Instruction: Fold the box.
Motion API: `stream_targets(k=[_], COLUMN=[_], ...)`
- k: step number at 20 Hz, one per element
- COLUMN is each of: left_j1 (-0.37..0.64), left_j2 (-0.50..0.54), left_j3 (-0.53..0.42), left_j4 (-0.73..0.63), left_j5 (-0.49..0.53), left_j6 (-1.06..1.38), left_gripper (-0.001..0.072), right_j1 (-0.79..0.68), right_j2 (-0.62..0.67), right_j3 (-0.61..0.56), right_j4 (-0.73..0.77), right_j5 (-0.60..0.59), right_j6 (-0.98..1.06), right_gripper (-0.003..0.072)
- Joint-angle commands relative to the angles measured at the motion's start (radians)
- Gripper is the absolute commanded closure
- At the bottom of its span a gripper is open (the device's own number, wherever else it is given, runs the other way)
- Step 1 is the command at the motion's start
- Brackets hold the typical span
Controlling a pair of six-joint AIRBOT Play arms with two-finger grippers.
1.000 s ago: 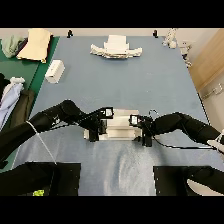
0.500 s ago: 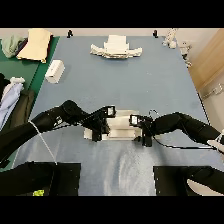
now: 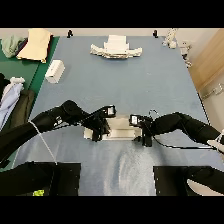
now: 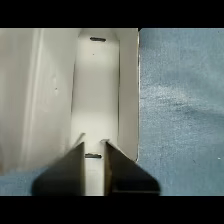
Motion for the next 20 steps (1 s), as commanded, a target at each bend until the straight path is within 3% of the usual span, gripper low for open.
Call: stream_targets(k=[1, 4, 6, 12, 17, 20], left_j1=[0.001, 0.003, 0.019, 0.16, 0.161, 0.072], left_j2=[0.007, 0.047, 0.104, 0.273, 0.279, 0.277], left_j3=[0.001, 0.005, 0.018, 0.021, 0.016, 0.016], left_j4=[0.047, 0.183, 0.288, 0.442, 0.441, 0.439], left_j5=[-0.002, 0.048, 0.041, -0.135, -0.318, -0.251], left_j6=[-0.049, -0.253, -0.547, -1.204, -1.099, -0.952], left_gripper=[0.0694, 0.0694, 0.0694, 0.0694, 0.0694, 0.0694], right_j1=[0.0, 0.0, 0.0, 0.0, 0.0, 0.0], right_j2=[-0.001, -0.001, -0.001, -0.001, -0.001, -0.001], right_j3=[0.0, 0.0, 0.0, 0.0, 0.0, 0.0], right_j4=[0.0, 0.0, 0.0, 0.0, 0.0, 0.0], right_j5=[0.0, 0.0, 0.0, 0.0, 0.0, 0.0], right_j6=[0.001, 0.001, 0.001, 0.001, 0.001, 0.001], right_gripper=[0.0272, 0.0273, 0.0273, 0.0273, 0.0273, 0.0273])
